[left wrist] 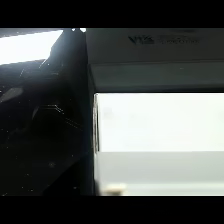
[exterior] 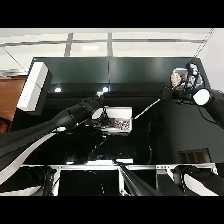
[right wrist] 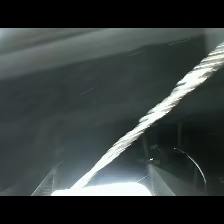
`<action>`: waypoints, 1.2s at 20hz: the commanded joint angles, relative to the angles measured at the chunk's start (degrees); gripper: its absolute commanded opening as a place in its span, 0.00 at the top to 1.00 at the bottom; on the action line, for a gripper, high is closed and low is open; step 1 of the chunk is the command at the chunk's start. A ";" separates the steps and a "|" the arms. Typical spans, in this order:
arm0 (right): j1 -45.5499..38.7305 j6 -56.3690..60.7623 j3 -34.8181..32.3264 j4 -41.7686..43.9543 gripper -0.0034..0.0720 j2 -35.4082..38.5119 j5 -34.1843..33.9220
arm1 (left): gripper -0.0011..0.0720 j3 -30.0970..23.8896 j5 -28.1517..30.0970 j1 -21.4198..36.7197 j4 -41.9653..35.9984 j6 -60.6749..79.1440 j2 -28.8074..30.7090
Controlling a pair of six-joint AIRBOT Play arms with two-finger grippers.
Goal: Fold the box and place the chain.
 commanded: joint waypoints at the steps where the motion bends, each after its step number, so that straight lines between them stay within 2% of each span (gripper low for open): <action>1: -4.13 13.09 0.52 -5.64 0.00 -7.72 -6.95 | 0.95 -0.02 -0.09 0.04 0.02 0.02 -0.02; 7: -6.47 15.69 9.92 -5.68 0.00 -19.06 -7.91 | 0.95 -0.02 -0.04 0.04 0.02 0.02 -0.02; 11: -6.47 15.69 13.05 -5.66 0.00 -22.77 -7.74 | 0.95 -0.02 -0.09 0.07 0.02 0.02 -0.02; 13: -6.60 15.63 13.05 -5.68 0.85 -22.64 -5.51 | 0.95 -0.02 -0.09 0.04 0.00 0.02 -0.02; 14: -6.67 15.61 13.05 -5.66 0.94 -22.45 -3.67 | 0.95 -0.02 -0.09 0.04 0.00 0.02 -0.02; 18: -6.69 5.33 13.05 -5.75 0.94 -16.22 5.55 | 0.95 -0.02 -0.35 0.04 0.00 0.02 -0.02; 21: -6.29 -3.28 13.05 -4.44 0.94 -4.74 15.74 | 0.95 -0.02 -0.31 0.04 0.00 0.02 -0.02; 24: -6.10 -10.14 13.05 1.22 0.94 9.73 23.98 | 0.95 -0.02 -0.28 0.04 0.00 0.02 -0.02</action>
